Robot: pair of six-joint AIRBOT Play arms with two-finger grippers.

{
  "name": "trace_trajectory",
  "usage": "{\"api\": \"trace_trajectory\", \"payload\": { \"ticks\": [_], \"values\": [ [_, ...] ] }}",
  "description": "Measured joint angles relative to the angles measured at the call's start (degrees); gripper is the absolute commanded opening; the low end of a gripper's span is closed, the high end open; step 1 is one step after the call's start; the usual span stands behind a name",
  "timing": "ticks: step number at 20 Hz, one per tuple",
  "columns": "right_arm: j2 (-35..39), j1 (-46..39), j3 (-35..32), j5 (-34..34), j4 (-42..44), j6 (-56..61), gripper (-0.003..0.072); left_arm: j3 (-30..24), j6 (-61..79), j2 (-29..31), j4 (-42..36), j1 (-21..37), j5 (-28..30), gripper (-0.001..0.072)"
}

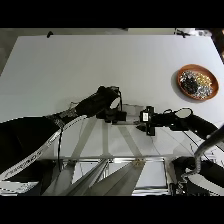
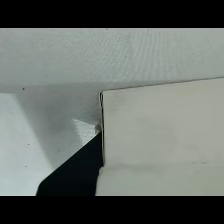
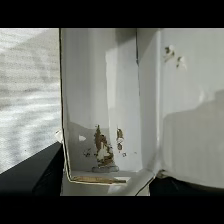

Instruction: Fold the box and place the chain.

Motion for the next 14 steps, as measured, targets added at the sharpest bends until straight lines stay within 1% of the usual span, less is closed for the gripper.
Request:
{"api": "trace_trajectory", "payload": {
  "ticks": [3,4,5,9,11,14],
  "values": [
    [0.0,0.0,0.0,-0.04,-0.04,-0.13,0.0411,-0.04,-2.64,0.31,-0.04,0.04,0.2,0.001],
    [0.0,0.0,0.0,-0.04,-0.07,-0.17,0.0411,-0.07,-3.54,0.44,-0.11,0.11,0.24,0.0035],
    [0.0,0.0,0.0,-0.04,-0.09,-0.2,0.0411,-0.07,-4.26,0.52,-0.13,0.13,0.24,0.0038],
    [0.0,0.0,0.0,-0.04,-0.09,-0.17,0.0411,-0.04,-5.81,0.74,-0.2,0.17,0.24,0.0035],
    [0.0,0.0,0.0,-0.02,-0.09,-0.15,0.0411,-0.04,-6.19,0.81,-0.22,0.17,0.28,0.0004],
    [0.0,0.0,0.0,-0.07,-0.07,-0.13,0.0411,-0.04,-6.4,0.83,-0.26,0.17,0.39,0.0004]
  ]
}}
